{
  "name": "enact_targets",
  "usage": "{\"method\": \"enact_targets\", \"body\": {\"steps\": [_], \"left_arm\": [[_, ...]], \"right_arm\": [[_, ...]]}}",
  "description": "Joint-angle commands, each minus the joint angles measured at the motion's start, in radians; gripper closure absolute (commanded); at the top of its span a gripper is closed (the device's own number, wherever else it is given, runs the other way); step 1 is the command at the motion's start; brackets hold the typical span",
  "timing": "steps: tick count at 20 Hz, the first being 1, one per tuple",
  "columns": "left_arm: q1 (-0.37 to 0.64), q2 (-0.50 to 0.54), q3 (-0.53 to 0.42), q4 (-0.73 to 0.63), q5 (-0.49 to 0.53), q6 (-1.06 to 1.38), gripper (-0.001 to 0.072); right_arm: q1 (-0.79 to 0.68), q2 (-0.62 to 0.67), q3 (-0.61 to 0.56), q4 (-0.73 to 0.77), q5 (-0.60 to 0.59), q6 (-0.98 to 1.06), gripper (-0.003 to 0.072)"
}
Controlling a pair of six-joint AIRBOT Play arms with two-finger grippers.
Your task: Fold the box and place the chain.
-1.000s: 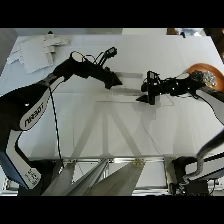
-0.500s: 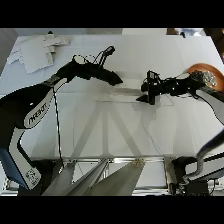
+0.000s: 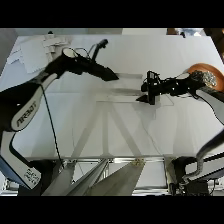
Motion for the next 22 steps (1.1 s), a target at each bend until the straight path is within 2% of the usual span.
{"method": "enact_targets", "body": {"steps": [1, 3, 6, 9, 12, 13, 14, 15, 18, 21, 22], "left_arm": [[0.066, 0.088, 0.000, 0.029, -0.096, 0.000, 0.0704], [0.093, 0.131, 0.000, 0.148, -0.109, 0.000, 0.0704], [0.098, 0.157, 0.000, 0.437, -0.109, 0.000, 0.0704], [0.084, 0.157, -0.003, 0.588, -0.080, 0.006, 0.0703], [0.059, 0.157, -0.004, 0.574, -0.055, 0.154, 0.0688], [0.045, 0.157, -0.007, 0.576, -0.056, 0.231, 0.0606], [0.031, 0.157, -0.016, 0.575, -0.055, 0.307, 0.0466], [0.018, 0.159, -0.033, 0.571, -0.045, 0.363, 0.0426], [-0.008, 0.161, -0.122, 0.526, 0.014, 0.476, 0.0431], [-0.009, 0.161, -0.190, 0.526, 0.064, 0.484, 0.0426], [-0.009, 0.160, -0.196, 0.526, 0.072, 0.483, 0.0366]], "right_arm": [[0.000, 0.000, 0.000, 0.000, -0.001, 0.001, 0.0500], [0.000, 0.000, 0.000, 0.000, -0.001, 0.001, 0.0500], [0.000, 0.000, 0.000, 0.000, -0.001, 0.001, 0.0500], [0.000, 0.000, 0.000, 0.000, -0.001, 0.001, 0.0500], [0.000, 0.000, 0.000, 0.000, -0.001, 0.001, 0.0500], [0.000, 0.000, 0.000, 0.000, -0.001, 0.001, 0.0500], [0.000, 0.000, 0.000, 0.000, -0.001, 0.001, 0.0500], [0.000, 0.000, 0.000, 0.000, -0.002, 0.001, 0.0500], [0.000, 0.000, 0.000, 0.000, -0.001, 0.001, 0.0500], [0.000, 0.000, 0.000, 0.000, -0.001, 0.001, 0.0500], [0.000, 0.000, 0.000, 0.000, -0.001, 0.001, 0.0500]]}}
